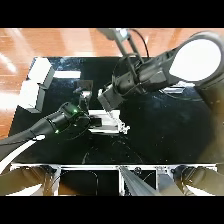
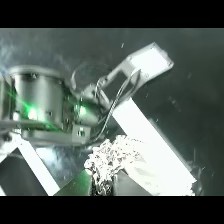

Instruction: Fold the box and place the chain.

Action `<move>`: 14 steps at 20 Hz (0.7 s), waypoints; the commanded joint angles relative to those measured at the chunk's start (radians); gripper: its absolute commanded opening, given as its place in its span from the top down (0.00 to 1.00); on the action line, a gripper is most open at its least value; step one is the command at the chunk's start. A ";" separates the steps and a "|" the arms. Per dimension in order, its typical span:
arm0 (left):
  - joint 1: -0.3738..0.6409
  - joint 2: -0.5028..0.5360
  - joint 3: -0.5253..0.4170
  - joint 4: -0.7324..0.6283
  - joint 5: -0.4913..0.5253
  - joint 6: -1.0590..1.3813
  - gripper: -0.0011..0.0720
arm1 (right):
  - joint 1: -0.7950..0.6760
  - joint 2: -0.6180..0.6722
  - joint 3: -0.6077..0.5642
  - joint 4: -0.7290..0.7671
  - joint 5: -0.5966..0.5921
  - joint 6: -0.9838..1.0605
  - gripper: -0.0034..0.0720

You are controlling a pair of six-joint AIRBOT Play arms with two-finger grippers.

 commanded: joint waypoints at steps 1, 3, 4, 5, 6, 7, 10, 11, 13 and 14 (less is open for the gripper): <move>0.000 0.000 0.000 0.000 0.000 0.001 0.95 | 0.000 -0.005 -0.071 0.058 0.015 -0.029 0.93; 0.000 0.000 0.000 0.001 0.000 0.001 0.95 | 0.000 -0.005 -0.131 0.063 0.019 -0.039 0.93; 0.000 0.000 0.000 0.000 0.000 0.001 0.95 | 0.000 -0.005 -0.163 0.073 0.019 -0.053 0.93; 0.000 0.000 0.000 0.001 0.000 0.001 0.95 | 0.000 -0.005 -0.192 0.087 0.012 -0.064 0.93; 0.000 0.000 0.000 0.000 0.000 0.001 0.95 | 0.000 -0.006 -0.222 0.095 -0.001 -0.063 0.93; 0.000 0.000 0.000 0.001 0.000 0.001 0.95 | 0.000 -0.007 -0.246 0.097 -0.018 -0.063 0.93; 0.000 0.000 0.000 0.000 0.000 0.001 0.95 | 0.000 -0.023 -0.291 0.093 -0.082 -0.063 0.93; 0.000 0.000 0.000 0.000 0.000 0.001 0.95 | 0.000 -0.037 -0.291 0.093 -0.095 -0.063 0.93; 0.000 0.000 0.000 0.000 0.000 0.001 0.95 | 0.000 -0.077 -0.291 0.093 -0.114 -0.063 0.93; 0.000 0.000 0.000 0.000 0.000 0.001 0.95 | 0.000 -0.101 -0.291 0.093 -0.121 -0.063 0.93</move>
